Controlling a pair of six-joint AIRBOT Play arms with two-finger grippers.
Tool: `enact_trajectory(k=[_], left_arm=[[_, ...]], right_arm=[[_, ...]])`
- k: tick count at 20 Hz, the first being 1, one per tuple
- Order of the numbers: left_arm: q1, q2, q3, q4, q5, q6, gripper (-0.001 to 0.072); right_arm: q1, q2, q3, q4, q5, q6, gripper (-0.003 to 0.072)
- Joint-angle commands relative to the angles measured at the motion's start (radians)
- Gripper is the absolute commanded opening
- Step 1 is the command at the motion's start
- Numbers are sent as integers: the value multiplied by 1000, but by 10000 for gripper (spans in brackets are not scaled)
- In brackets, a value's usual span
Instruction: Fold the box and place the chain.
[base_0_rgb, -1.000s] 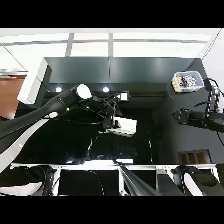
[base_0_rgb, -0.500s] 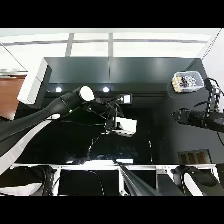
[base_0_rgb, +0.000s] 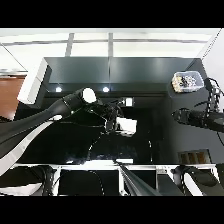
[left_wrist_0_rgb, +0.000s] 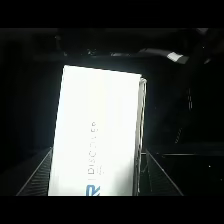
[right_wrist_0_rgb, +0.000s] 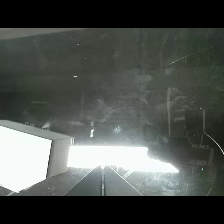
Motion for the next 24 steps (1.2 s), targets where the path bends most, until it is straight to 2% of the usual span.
enact_trajectory(k=[1, 5, 8, 12, 14, 15, 16, 17, 18, 21, 24], left_arm=[[-5, 0, 1, 22, -4, 0, 709], [-27, 0, 1, 33, -16, 1, 709], [-53, -1, 0, 148, -5, 0, 709], [-82, -8, -14, 215, 95, -14, 709], [-97, -29, -15, 248, 113, -77, 707], [-95, -37, -14, 248, 111, -148, 669], [-89, -37, -14, 253, 99, -215, 516], [-78, -34, -7, 266, 61, -262, 294], [-61, -26, 4, 297, 8, -318, 216], [24, 52, 15, 499, -101, -593, 216], [181, 162, 14, 736, -251, -854, 217]], right_arm=[[0, 1, -1, 0, -1, 0, 20], [0, 1, -1, 0, -1, 1, 19], [0, 1, -1, 0, 0, 1, 19], [0, 1, -1, 0, 0, 1, 19], [0, 1, -1, 1, 0, 1, 19], [0, 1, -1, 0, -1, 0, 19], [0, 1, -1, -1, -3, 0, 19], [0, 1, -1, 0, -5, 0, 20], [0, 1, -1, 0, -4, 0, 19], [0, 1, -1, 0, -1, 0, 20], [0, 1, -1, -1, 1, -5, 19]])
